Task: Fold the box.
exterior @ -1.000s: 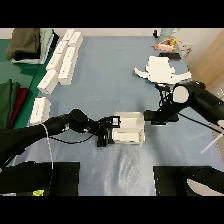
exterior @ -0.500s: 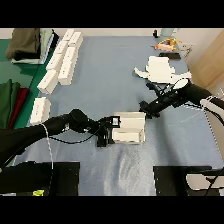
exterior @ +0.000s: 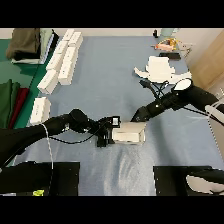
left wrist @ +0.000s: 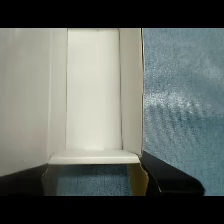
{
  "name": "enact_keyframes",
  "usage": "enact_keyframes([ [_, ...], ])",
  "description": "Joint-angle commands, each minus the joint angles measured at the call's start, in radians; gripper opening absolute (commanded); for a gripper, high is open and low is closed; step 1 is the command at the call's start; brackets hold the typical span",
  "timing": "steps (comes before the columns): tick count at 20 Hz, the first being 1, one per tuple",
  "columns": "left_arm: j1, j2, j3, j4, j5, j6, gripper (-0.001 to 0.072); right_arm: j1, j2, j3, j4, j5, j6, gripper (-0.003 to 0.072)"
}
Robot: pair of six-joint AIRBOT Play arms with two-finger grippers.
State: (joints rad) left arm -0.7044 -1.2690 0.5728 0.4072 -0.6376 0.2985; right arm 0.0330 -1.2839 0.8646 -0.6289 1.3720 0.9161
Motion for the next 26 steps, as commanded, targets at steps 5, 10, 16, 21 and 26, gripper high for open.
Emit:
enact_keyframes([
  [5,0.000,-0.001,0.001,0.000,0.000,0.000,0.0422,0.209,0.359,-0.278,-0.182,-0.385,-0.128,0.0001],
  [10,0.000,-0.001,0.001,0.000,0.001,0.000,0.0423,0.330,0.572,-0.378,-0.226,-0.582,-0.178,0.0001],
  [16,0.000,-0.001,0.001,0.000,0.000,0.000,0.0423,0.432,0.643,-0.448,-0.413,-0.695,-0.177,0.0139],
  [21,0.000,-0.001,0.001,0.000,0.000,0.000,0.0422,0.459,0.635,-0.446,-0.437,-0.655,-0.212,0.0236],
  [26,0.000,-0.001,0.001,0.000,0.000,0.000,0.0422,0.522,0.635,-0.446,-0.543,-0.682,-0.308,0.0432],
])
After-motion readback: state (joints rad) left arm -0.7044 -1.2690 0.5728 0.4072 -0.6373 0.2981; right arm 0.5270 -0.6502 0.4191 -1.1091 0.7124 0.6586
